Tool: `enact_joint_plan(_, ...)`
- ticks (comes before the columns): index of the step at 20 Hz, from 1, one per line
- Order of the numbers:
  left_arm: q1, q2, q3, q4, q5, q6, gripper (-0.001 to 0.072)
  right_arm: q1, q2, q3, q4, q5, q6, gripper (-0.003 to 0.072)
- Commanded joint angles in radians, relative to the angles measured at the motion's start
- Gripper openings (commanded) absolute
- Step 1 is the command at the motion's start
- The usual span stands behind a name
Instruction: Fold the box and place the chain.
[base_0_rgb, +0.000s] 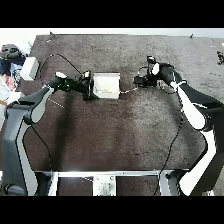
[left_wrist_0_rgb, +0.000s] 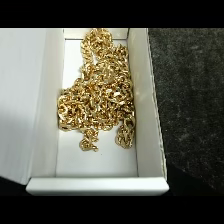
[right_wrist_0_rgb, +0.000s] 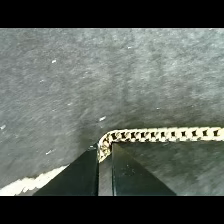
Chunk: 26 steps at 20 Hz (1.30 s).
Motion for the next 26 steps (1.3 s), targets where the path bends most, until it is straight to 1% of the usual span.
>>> enact_joint_plan(1,-0.001,0.000,0.000,0.000,0.000,0.000,0.0233,0.010,0.079,0.006,-0.015,0.005,-0.015,0.0013)
enact_joint_plan(6,-0.001,0.000,0.000,0.000,0.000,0.000,0.0233,0.082,0.255,0.006,-0.007,0.061,-0.072,0.0013)
enact_joint_plan(12,-0.001,0.000,0.000,0.000,0.000,0.000,0.0233,0.252,0.364,0.006,0.034,0.050,-0.109,0.0013)
enact_joint_plan(16,-0.001,0.000,0.000,0.000,0.000,0.000,0.0233,0.344,0.359,0.008,0.111,-0.050,-0.110,0.0013)
enact_joint_plan(19,-0.001,0.000,0.000,0.000,0.000,0.000,0.0233,0.385,0.343,0.008,0.138,-0.133,-0.109,0.0013)
enact_joint_plan(21,-0.001,0.000,0.000,0.000,0.000,0.000,0.0233,0.397,0.325,0.008,0.143,-0.137,-0.109,0.0013)
enact_joint_plan(25,-0.001,0.000,0.000,0.000,0.000,0.000,0.0233,0.396,0.258,0.008,0.142,-0.095,-0.109,0.0014)
enact_joint_plan(26,-0.001,0.000,0.000,0.000,0.000,0.000,0.0232,0.394,0.238,0.008,0.133,-0.074,-0.108,0.0040)
